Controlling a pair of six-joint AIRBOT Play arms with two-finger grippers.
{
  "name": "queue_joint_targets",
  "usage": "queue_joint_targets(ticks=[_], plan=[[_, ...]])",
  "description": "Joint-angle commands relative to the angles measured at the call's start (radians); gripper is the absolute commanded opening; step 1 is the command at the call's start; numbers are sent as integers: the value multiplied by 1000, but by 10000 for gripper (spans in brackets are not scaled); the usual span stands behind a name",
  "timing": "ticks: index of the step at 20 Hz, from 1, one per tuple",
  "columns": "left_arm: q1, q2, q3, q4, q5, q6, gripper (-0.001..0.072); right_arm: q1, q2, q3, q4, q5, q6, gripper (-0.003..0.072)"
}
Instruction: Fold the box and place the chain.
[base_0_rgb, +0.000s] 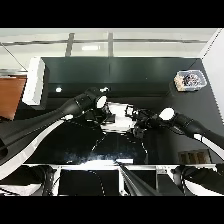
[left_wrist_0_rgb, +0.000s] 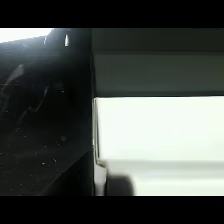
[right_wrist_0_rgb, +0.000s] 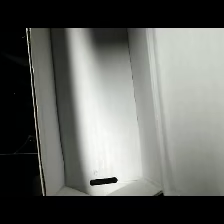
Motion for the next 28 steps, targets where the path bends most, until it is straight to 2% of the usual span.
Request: queue_joint_targets(ticks=[1,3,4,5,7,14,20,21,22,24,25,26,27,28], plan=[[2,3,1,1,12,2,29,0,0,0,0,1,0,16],[2,3,1,1,12,1,29,0,0,0,-14,1,0,22],[2,3,1,1,15,-2,29,0,0,0,-16,-1,0,193],[2,3,1,0,20,-8,29,0,2,0,-16,-11,0,397],[1,6,1,0,28,-14,29,0,17,1,-37,-15,0,609],[0,8,1,0,27,-14,30,0,158,1,-256,39,60,605],[0,7,0,0,21,-14,30,0,154,1,-242,-26,-16,598],[0,7,0,0,21,-14,30,0,153,1,-229,-26,-25,465],[0,6,0,0,21,-14,30,0,152,1,-230,-26,-36,426],[0,6,0,0,21,-14,30,0,151,1,-228,-23,-43,426],[0,6,0,0,21,-14,30,0,148,1,-222,-21,-43,369],[0,6,0,0,21,-14,30,0,144,1,-202,-22,-43,185],[0,6,0,-1,21,-14,30,0,139,1,-167,-25,-44,47],[0,6,0,-2,21,-14,30,0,135,1,-124,-24,-44,47]])
